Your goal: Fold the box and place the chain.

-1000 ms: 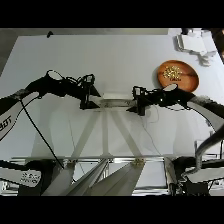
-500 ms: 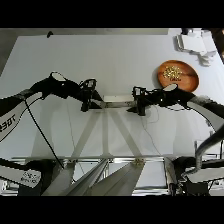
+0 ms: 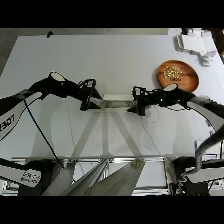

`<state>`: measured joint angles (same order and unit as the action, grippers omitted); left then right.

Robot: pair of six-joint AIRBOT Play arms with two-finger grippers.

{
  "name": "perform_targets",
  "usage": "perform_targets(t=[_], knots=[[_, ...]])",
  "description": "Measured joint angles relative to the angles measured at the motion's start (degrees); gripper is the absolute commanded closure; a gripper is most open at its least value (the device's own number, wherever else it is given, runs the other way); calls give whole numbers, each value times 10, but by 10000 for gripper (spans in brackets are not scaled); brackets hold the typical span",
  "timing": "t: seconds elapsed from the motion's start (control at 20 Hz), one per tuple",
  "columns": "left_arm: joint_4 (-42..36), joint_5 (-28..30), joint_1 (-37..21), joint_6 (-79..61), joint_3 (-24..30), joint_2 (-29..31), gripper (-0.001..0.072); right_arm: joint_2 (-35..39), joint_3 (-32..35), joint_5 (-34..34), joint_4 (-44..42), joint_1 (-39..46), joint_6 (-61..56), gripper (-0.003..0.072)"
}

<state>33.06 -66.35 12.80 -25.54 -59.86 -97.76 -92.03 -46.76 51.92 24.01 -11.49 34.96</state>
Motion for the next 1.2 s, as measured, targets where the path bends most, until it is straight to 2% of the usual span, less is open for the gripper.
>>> perform_targets(t=[0.4,0.5,0.65,0.7,0.8,0.85,0.9,1.2], knots=[[4,-33,-1,-2,0,0,296,0,0,0,0,0,0,271],[-4,-37,-1,-8,0,0,334,0,0,-1,0,0,0,271],[-18,-41,0,-26,0,0,335,0,0,-1,0,0,0,271],[-21,-41,0,-31,0,0,376,0,0,-1,0,0,0,271],[-26,-41,1,-41,0,-3,403,0,0,-1,0,0,0,271],[-26,-40,1,-43,0,-4,500,0,0,-1,0,0,0,271],[-29,-38,1,-47,0,-5,552,0,0,-1,0,0,1,271],[-29,-17,2,-60,0,-7,552,0,0,-1,0,0,-1,271]])
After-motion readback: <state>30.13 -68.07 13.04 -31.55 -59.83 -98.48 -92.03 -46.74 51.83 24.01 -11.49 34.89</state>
